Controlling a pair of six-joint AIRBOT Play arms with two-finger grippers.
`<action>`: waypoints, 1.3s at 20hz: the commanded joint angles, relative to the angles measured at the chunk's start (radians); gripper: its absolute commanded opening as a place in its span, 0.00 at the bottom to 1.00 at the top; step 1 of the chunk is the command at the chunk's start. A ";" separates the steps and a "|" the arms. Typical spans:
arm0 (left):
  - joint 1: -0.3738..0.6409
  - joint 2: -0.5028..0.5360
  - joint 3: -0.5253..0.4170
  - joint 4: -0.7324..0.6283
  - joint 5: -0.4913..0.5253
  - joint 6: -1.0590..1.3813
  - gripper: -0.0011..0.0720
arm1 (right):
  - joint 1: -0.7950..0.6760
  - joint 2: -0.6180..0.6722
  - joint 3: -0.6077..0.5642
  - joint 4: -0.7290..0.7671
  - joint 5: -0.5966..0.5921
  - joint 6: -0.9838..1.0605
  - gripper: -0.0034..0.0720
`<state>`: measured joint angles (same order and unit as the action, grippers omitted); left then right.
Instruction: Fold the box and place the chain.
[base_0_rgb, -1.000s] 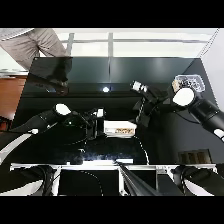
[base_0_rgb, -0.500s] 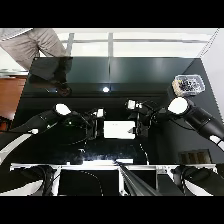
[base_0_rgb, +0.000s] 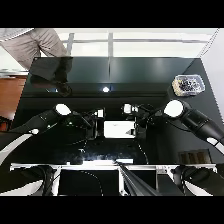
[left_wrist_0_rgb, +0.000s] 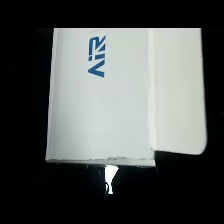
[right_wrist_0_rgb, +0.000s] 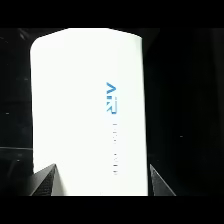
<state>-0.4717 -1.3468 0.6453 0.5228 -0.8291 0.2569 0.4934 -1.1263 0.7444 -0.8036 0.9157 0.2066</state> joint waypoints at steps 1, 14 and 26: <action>0.000 -0.001 0.000 0.003 -0.001 0.001 0.75 | 0.007 0.000 0.002 -0.021 -0.043 0.018 1.00; 0.000 -0.001 0.000 0.003 -0.001 0.001 0.75 | 0.007 0.000 0.029 -0.017 -0.008 0.115 0.85; 0.000 -0.001 0.000 0.003 -0.001 0.001 0.75 | 0.008 -0.010 0.024 -0.016 -0.011 0.131 0.69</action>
<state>-0.4717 -1.3468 0.6456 0.5262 -0.8299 0.2569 0.5007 -1.1309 0.7708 -0.8207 0.8978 0.3279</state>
